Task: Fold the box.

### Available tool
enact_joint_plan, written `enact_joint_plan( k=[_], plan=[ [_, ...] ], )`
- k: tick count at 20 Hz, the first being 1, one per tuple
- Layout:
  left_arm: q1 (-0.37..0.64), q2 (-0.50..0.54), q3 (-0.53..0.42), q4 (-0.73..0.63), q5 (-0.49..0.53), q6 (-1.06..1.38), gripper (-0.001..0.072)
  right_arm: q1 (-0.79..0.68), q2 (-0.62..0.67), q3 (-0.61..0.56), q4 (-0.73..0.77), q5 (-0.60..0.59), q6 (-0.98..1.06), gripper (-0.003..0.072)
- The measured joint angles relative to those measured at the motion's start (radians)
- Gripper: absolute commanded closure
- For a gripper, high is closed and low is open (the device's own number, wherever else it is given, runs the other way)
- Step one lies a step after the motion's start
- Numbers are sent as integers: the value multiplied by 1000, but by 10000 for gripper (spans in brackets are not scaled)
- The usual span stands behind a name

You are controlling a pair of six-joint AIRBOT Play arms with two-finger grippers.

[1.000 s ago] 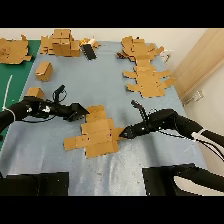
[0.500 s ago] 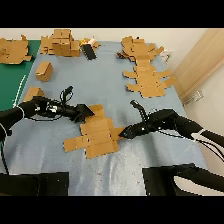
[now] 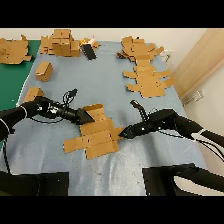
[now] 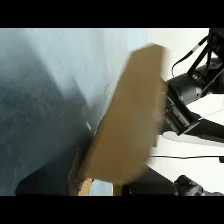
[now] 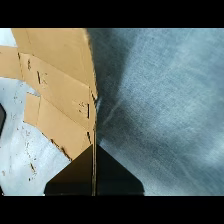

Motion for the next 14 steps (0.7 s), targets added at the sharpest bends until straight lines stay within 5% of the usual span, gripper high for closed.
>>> enact_joint_plan(
  k=[14],
  plan=[
    [0,-2,34,4,46,19,428,0,0,0,0,1,0,684]
  ],
)
